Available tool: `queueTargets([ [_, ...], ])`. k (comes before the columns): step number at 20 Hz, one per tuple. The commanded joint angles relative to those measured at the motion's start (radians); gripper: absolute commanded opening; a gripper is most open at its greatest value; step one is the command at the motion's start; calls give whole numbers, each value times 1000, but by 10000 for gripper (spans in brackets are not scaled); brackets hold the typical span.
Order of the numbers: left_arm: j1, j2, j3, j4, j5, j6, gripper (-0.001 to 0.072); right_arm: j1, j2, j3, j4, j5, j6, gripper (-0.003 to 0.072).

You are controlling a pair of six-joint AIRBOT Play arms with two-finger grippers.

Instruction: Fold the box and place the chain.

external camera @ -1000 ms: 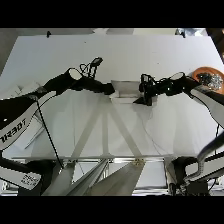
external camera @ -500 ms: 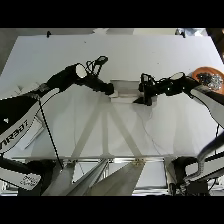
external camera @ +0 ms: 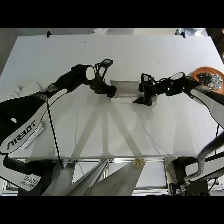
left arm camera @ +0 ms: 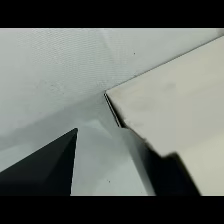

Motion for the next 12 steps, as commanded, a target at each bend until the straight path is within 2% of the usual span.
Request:
queueTargets([
  [1,-13,-10,6,36,-35,-90,475,0,0,0,-1,0,0,237],
  [5,-33,-18,24,85,-56,-167,456,0,0,0,-1,0,0,237],
  [12,-54,-99,204,80,-145,-302,455,0,0,0,-1,0,0,237],
])
